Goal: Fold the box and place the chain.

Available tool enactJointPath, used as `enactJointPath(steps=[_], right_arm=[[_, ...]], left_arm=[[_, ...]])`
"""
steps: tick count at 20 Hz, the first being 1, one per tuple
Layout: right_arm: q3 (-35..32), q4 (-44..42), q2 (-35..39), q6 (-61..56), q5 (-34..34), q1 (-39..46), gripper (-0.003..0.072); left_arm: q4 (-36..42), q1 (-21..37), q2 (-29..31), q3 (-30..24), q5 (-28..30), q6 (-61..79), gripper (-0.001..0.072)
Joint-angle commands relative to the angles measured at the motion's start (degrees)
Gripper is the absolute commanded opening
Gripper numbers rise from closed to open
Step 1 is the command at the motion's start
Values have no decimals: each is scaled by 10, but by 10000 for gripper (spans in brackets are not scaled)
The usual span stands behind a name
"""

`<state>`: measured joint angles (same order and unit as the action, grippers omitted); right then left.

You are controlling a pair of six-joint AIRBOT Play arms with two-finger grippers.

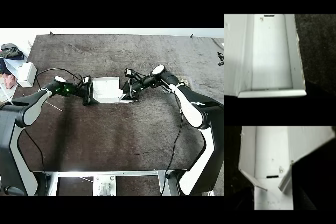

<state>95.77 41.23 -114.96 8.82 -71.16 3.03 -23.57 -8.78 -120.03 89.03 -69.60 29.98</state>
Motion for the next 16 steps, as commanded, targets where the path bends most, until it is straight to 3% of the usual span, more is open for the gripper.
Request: enactJointPath(steps=[1, 4, 5, 8, 9, 12, 16], right_arm=[[1, 12, 25, 0, -3, 19, 661], [1, -6, 50, -1, -5, 26, 657], [1, -26, 55, -1, -13, 26, 589], [0, -124, 58, -1, -45, 24, 74], [-1, -152, 58, -1, -48, 22, -12], [-1, -188, 58, -1, -32, 2, -11], [-1, -179, 51, -29, 51, -36, -12]], left_arm=[[0, 0, 0, 0, 0, 0, 277], [0, 0, 0, 0, 0, 0, 277], [0, 0, 0, 0, 0, 0, 277], [0, 0, 0, 0, 0, 0, 277], [0, 0, 0, 0, 0, 0, 277], [0, 0, 0, 0, 0, 0, 277], [0, 0, 0, 0, 0, 0, 277]])
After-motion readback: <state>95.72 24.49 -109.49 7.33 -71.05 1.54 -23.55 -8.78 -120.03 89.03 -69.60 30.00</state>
